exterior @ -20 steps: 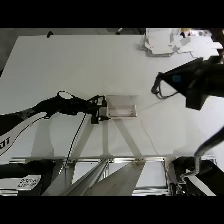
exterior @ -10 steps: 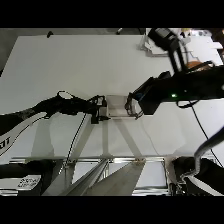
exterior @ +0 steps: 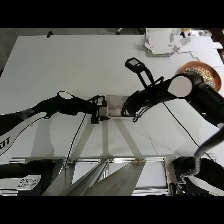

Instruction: Fold the box and place the chain.

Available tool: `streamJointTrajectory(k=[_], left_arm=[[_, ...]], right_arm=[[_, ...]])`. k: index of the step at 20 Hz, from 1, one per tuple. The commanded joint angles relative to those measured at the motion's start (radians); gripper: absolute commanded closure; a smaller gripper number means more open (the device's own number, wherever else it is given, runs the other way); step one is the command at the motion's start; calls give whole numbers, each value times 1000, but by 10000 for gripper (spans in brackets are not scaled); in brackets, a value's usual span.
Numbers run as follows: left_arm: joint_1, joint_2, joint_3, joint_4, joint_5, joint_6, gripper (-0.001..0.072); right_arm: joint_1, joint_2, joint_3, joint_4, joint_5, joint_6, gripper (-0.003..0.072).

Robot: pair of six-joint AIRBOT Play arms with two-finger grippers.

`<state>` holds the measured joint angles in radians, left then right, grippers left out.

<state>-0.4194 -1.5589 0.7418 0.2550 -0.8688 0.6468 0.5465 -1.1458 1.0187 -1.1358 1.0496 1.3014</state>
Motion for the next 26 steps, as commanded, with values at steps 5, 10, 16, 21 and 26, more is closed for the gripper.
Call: streamJointTrajectory(k=[5, 10, 16, 21, 26], left_arm=[[0, 0, 0, 0, 0, 0, 527], [0, 0, 0, 0, -1, 0, 527], [0, 0, 0, 0, -1, 0, 527], [0, 0, 0, 0, -1, 0, 527], [0, 0, 0, 0, -1, 0, 527]], right_arm=[[1, -28, -18, -3, 26, -1, 562], [-124, 100, 7, -187, 106, 34, 566], [-378, 36, -41, -296, 41, 126, 441], [-395, -151, -42, -300, -5, 135, 388], [-395, -278, -42, -332, -31, 135, 391]])
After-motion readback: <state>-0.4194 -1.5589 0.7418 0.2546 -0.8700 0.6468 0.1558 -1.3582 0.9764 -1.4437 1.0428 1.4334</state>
